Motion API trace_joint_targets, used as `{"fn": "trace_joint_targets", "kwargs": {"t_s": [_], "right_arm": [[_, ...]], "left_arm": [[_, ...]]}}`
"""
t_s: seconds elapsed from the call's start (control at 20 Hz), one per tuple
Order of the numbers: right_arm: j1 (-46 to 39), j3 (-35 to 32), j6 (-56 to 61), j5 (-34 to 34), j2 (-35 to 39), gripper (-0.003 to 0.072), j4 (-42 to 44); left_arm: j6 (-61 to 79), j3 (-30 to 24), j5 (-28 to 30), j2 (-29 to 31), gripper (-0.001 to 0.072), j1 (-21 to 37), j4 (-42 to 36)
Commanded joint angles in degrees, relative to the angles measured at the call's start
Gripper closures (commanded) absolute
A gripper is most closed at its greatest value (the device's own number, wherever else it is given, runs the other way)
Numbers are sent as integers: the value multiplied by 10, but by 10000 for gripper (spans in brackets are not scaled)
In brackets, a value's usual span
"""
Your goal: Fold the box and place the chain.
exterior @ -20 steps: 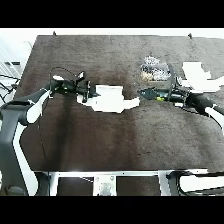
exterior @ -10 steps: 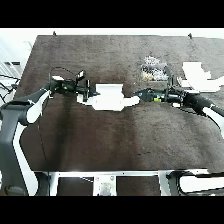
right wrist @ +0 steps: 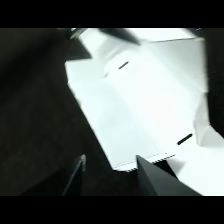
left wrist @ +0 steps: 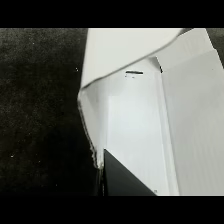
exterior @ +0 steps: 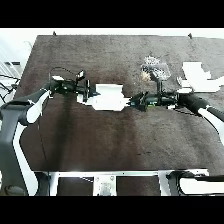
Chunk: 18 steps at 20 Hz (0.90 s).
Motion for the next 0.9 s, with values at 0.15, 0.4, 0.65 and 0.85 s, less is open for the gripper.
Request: {"fn": "trace_joint_targets", "kwargs": {"t_s": [0.15,0.4,0.65,0.85], "right_arm": [[101,-1,-12,-219,28,66,-207],[150,-1,-13,-291,20,-18,-258],[183,-1,-14,-327,-6,-18,-258],[193,-1,-14,-356,-16,-17,-257]], "left_arm": [[0,0,1,0,690,0,1],[0,0,1,0,690,0,1],[0,0,1,0,690,0,1],[0,0,1,0,690,0,1]]}}
